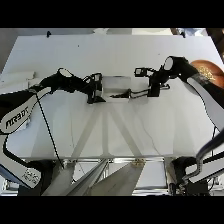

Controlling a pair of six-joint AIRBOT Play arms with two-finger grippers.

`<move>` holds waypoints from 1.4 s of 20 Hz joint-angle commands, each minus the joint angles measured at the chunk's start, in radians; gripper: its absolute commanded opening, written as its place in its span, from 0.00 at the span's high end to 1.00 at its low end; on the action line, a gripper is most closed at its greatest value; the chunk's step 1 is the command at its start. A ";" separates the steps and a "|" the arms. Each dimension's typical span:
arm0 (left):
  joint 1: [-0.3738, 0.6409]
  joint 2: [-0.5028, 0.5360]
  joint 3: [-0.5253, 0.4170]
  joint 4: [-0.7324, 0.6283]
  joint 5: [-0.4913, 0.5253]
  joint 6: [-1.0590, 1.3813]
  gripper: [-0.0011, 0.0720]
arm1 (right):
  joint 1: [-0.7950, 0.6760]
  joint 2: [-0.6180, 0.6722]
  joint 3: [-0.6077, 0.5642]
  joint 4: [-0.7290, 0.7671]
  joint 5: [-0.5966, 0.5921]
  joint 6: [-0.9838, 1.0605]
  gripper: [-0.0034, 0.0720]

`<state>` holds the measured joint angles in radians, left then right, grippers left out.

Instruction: Fold the box and place the chain.

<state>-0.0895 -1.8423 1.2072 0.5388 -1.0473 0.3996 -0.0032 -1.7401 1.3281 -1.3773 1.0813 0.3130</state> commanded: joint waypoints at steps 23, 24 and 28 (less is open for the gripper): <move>0.000 0.000 0.001 0.000 0.000 0.000 0.76 | 0.023 0.274 -0.001 0.187 0.050 0.293 0.94; 0.000 0.000 0.001 0.000 0.000 0.000 0.76 | 0.023 0.291 -0.001 0.238 0.063 0.293 0.94; 0.000 0.000 0.001 0.000 0.000 0.000 0.76 | 0.058 0.314 -0.001 0.433 0.079 0.291 0.94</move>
